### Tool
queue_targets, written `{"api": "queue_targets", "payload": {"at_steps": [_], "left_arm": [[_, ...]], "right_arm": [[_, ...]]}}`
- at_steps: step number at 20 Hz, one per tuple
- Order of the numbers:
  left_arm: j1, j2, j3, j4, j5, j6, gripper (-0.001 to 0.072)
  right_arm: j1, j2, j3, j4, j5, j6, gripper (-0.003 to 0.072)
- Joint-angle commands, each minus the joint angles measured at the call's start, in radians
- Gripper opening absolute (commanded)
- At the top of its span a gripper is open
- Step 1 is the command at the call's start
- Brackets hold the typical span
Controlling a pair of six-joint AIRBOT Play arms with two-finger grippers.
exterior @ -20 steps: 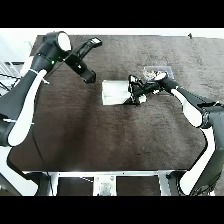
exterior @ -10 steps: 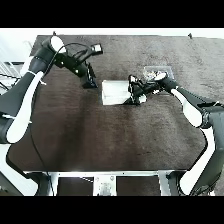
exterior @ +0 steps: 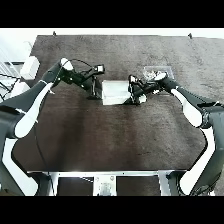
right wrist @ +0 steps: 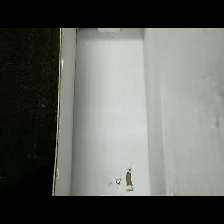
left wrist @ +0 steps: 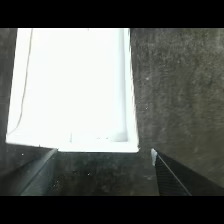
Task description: Fold the box and place the chain.
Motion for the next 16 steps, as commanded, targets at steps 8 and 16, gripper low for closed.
{"api": "queue_targets", "payload": {"at_steps": [8, 16], "left_arm": [[0.111, -0.057, -0.013, -0.169, -0.082, 0.195, 0.072], [0.101, -0.137, -0.013, -0.281, -0.075, 0.306, 0.072]], "right_arm": [[0.001, 0.0, 0.0, 0.0, 0.0, 0.0, 0.0494], [0.0, 0.0, 0.0, 0.0, 0.0, 0.0, 0.0495]]}}
